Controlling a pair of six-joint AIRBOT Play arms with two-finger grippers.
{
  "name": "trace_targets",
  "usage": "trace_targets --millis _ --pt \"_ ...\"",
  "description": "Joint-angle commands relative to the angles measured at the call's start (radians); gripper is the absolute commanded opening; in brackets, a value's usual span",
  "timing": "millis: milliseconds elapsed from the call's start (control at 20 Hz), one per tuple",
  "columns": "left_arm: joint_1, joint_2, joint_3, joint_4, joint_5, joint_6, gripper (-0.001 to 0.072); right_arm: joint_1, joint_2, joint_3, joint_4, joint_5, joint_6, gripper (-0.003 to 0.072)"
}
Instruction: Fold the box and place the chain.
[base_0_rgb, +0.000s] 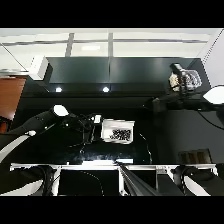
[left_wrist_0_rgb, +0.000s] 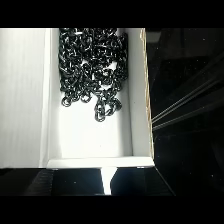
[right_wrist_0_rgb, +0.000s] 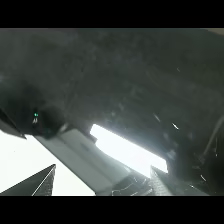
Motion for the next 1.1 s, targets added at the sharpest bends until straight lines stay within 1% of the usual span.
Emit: trace_targets --millis 0,50,100,200,250,350,500,750,1050 --pt "-0.006 -0.001 -0.001 0.015 0.019 -0.010 0.0421 0.116 -0.092 0.000 0.010 -0.126 -0.003 0.0701" --pt "-0.006 -0.001 -0.001 0.014 0.024 -0.016 0.0422 0.140 -0.111 0.000 0.010 -0.107 -0.055 0.0700" --pt "-0.006 -0.001 -0.001 0.014 0.026 -0.017 0.0421 0.163 -0.117 0.000 0.010 -0.063 -0.122 0.0694" --pt "-0.006 -0.001 -0.001 0.014 0.026 -0.016 0.0422 0.196 -0.117 0.000 0.003 0.068 -0.270 0.0694" --pt "-0.006 -0.001 -0.001 0.014 0.026 -0.017 0.0422 0.203 -0.117 0.000 -0.006 0.121 -0.319 0.0694" --pt "-0.006 -0.001 -0.001 0.014 0.026 -0.017 0.0422 0.203 -0.117 0.000 -0.021 0.178 -0.365 0.0694" --pt "-0.006 -0.001 -0.001 0.014 0.026 -0.017 0.0422 0.229 -0.118 0.000 -0.020 0.182 -0.452 0.0693" --pt "-0.006 -0.001 -0.001 0.014 0.026 -0.017 0.0422 0.325 -0.118 -0.005 -0.021 0.102 -0.559 0.0693" --pt "-0.006 -0.001 -0.001 0.014 0.026 -0.017 0.0422 0.385 -0.118 -0.005 -0.074 0.100 -0.561 0.0693"
